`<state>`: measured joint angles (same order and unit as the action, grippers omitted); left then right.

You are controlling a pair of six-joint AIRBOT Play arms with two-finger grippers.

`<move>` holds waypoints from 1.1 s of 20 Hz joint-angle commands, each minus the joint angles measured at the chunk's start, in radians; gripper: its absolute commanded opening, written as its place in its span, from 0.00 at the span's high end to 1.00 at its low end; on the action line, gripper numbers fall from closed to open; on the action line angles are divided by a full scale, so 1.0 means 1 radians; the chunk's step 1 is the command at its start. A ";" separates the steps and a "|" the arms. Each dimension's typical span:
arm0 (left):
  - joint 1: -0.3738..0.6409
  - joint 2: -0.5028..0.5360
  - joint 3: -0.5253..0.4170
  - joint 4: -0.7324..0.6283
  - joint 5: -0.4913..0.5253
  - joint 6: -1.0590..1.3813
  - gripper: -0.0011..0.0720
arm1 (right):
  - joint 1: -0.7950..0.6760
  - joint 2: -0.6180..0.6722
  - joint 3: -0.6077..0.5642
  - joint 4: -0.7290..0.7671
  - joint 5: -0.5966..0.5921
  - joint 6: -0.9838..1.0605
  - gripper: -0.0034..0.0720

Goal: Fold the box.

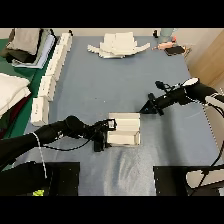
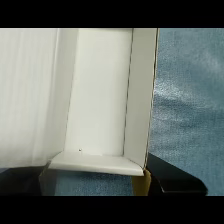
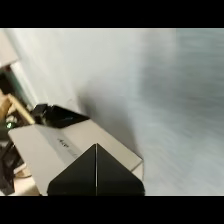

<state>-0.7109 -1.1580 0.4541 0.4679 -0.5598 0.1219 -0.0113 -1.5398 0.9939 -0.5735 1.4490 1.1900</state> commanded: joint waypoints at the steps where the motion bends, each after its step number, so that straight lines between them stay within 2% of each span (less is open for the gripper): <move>1: 0.000 0.000 0.001 0.000 0.001 0.000 0.14 | 0.090 -0.043 0.012 0.075 0.077 -0.217 0.95; 4: 0.000 0.000 0.001 0.000 0.000 0.000 0.14 | 0.187 -0.004 0.010 0.045 0.095 -0.280 0.95; 8: 0.000 0.000 0.001 0.000 0.000 0.000 0.14 | 0.301 0.117 0.004 -0.109 0.061 -0.285 0.95; 13: 0.000 0.000 0.001 0.000 0.000 0.000 0.14 | 0.425 0.312 -0.106 -0.324 -0.146 -0.282 0.95; 22: 0.000 0.000 0.001 0.000 0.001 0.000 0.14 | 0.682 0.560 -0.324 -0.531 -0.539 -0.298 0.95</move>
<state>-0.7109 -1.1580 0.4538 0.4686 -0.5594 0.1219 0.5873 -1.0546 0.7254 -1.0187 1.0668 0.8982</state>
